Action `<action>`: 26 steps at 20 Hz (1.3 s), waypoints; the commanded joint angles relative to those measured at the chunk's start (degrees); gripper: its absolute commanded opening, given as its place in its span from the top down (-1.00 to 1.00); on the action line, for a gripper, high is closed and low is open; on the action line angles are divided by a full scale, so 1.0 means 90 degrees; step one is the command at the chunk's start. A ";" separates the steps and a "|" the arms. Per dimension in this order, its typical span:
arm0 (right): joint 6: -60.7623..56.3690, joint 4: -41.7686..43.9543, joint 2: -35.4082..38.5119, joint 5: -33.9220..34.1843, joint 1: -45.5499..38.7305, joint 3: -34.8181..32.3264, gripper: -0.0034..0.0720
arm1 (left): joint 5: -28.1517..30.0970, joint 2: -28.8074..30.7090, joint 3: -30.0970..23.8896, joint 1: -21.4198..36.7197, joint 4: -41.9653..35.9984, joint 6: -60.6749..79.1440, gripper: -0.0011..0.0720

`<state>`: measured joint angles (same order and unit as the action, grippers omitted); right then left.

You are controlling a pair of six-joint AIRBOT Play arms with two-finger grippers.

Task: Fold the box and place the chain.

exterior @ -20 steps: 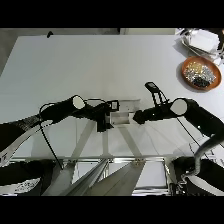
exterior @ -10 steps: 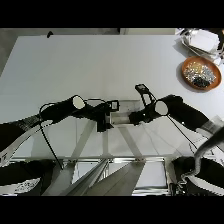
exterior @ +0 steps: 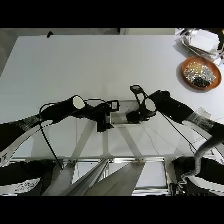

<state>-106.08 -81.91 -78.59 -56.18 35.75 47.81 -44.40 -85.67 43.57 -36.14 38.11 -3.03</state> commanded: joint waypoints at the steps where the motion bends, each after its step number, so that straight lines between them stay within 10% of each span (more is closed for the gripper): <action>1: -0.0066 -0.0102 -0.0075 -0.0015 0.0015 0.0029 0.49 | 0.0000 0.0005 0.0000 -0.0002 0.0005 0.0005 0.11; 4: -0.0051 -0.0104 -0.0075 -0.0007 0.0015 0.0029 0.81 | 0.0000 0.0005 0.0000 -0.0002 0.0005 0.0002 0.11; 9: -0.0070 -0.0100 -0.0075 -0.0061 0.0015 0.0032 0.79 | 0.0000 0.0005 0.0000 -0.0002 0.0005 0.0005 0.11; 11: -0.0231 -0.0092 -0.0075 -0.0177 0.0015 0.0036 0.04 | 0.0000 0.0005 0.0000 -0.0002 0.0005 0.0005 0.11; 12: -0.0245 -0.0090 -0.0075 -0.0197 0.0015 0.0039 0.02 | 0.0000 0.0005 0.0000 -0.0002 0.0005 0.0005 0.11; 14: -0.0452 -0.0092 -0.0078 -0.0352 0.0015 0.0078 0.29 | 0.0000 0.0005 0.0000 -0.0002 0.0005 0.0005 0.11; 26: -0.1287 -0.0780 -0.0085 -0.1234 0.0015 0.0554 0.32 | 0.0000 0.0005 0.0000 -0.0002 0.0005 0.0002 0.11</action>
